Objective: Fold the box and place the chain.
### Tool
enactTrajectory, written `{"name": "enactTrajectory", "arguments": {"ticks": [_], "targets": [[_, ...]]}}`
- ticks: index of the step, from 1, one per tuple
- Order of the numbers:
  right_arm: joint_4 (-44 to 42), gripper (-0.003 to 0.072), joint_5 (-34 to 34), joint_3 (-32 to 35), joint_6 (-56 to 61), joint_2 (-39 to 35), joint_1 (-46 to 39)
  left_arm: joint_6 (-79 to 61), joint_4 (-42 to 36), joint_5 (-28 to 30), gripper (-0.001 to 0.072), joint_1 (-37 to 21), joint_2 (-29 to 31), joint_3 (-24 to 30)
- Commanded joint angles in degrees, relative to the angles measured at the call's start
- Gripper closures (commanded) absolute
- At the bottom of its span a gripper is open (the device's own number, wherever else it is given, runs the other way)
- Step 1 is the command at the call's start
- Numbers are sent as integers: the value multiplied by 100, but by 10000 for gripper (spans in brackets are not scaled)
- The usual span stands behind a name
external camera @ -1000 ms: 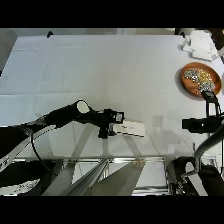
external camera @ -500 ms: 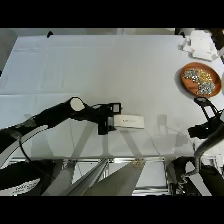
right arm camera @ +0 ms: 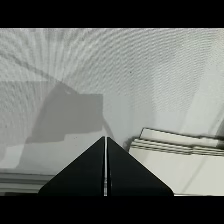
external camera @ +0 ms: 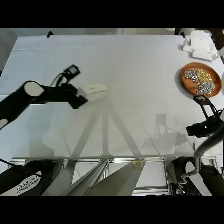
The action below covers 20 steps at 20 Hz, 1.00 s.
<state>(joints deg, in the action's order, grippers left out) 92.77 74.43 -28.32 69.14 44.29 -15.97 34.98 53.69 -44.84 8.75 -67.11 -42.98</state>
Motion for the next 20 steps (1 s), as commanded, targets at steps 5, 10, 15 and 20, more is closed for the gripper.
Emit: {"name": "enactTrajectory", "arguments": {"ticks": [5,10,15,20], "targets": [[-20,672,-13,-7,-2,4,-4,2063,2553,-481,703,-1676,109,17],[-20,672,-13,-7,-2,4,-4,2245,2817,-1390,311,-1827,-87,39],[-20,672,-13,-7,-2,4,-4,2253,2802,-1528,-9,-1829,-116,39],[-17,672,-13,-7,-2,4,-4,2251,2800,-1495,7,-1829,225,39]]}}
